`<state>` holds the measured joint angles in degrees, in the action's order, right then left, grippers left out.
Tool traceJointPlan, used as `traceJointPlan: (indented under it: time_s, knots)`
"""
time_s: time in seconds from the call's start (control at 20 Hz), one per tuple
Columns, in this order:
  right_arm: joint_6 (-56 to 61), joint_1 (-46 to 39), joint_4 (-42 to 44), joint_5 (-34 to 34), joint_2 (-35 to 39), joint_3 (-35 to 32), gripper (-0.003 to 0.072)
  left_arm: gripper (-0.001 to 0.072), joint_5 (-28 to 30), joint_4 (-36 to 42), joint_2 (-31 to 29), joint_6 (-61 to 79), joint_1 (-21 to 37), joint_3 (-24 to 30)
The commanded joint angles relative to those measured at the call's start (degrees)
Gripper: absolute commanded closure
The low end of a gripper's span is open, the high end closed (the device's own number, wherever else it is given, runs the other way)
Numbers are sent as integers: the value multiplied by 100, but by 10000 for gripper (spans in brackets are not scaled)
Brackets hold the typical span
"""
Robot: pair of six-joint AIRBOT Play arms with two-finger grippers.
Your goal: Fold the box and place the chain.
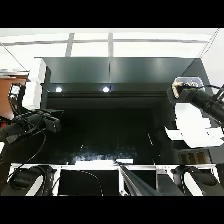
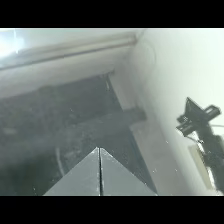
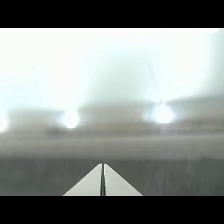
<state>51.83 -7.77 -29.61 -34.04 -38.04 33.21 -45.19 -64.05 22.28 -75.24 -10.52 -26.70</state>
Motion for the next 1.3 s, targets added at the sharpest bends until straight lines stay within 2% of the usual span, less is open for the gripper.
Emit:
traceJointPlan:
  time_s: [0.0, 0.05, 0.1, 0.15, 0.25, 0.3, 0.35, 0.4, 0.45, 0.5, 0.65, 0.75, 0.8, 0.85, 0.9, 1.05, 1.25]
  knots:
    - [-63, 2, 699, 761, 0, -2, 672, 682, 507, 28, 111, 0, 0, 4]
    - [-205, 0, 573, 1067, -20, -2, 660, 681, 719, 66, 186, 0, -4, 4]
    - [-221, -11, 249, 1506, -57, -2, 457, 682, 955, 101, 282, 0, -9, 4]
    - [-236, -22, -275, 2229, -146, 0, 311, 681, 1220, 232, 407, 0, -9, 4]
    - [-306, -354, -1370, 3493, -509, 50, 312, 681, 1729, 503, 686, 0, -9, 4]
    - [-304, -752, -1550, 3550, -776, 227, 311, 681, 1902, 525, 813, -4, -9, 2]
    - [-289, -1309, -1530, 3198, -1126, 544, 308, 678, 2002, 601, 933, -4, -9, 2]
    - [-280, -1864, -1523, 2557, -1488, 922, 247, 583, 2033, 695, 1032, -2, -9, 2]
    - [-280, -2455, -1554, 1657, -1930, 1394, 104, 243, 2031, 772, 1141, 2, -17, 2]
    - [-254, -2968, -1591, 741, -2337, 1825, 105, 2, 2015, 776, 1237, -4, -22, 2]
    - [868, -4262, -2640, -2194, -3593, 2981, 106, -2, 1915, 776, 1478, 4, -24, 0]
    - [1137, -4828, -3366, -3654, -4153, 3307, 105, -2, 1897, 776, 1521, 4, -24, 0]
    - [1137, -5031, -3558, -3899, -4262, 3318, 104, -2, 1899, 778, 1521, 4, -24, 0]
    - [1134, -5187, -3687, -3965, -4317, 3318, 2, -2, 1897, 778, 1521, 2, -24, 0]
    - [1134, -5318, -3845, -3823, -4323, 3320, -17, -2, 1895, 780, 1521, 2, -24, 0]
    - [988, -5661, -3849, -3777, -4323, 3318, -30, -1, 1869, 802, 1521, 4, -87, 0]
    - [754, -5722, -4256, -3987, -4378, 3318, -34, -1, 1729, 796, 1521, 28, -254, 0]
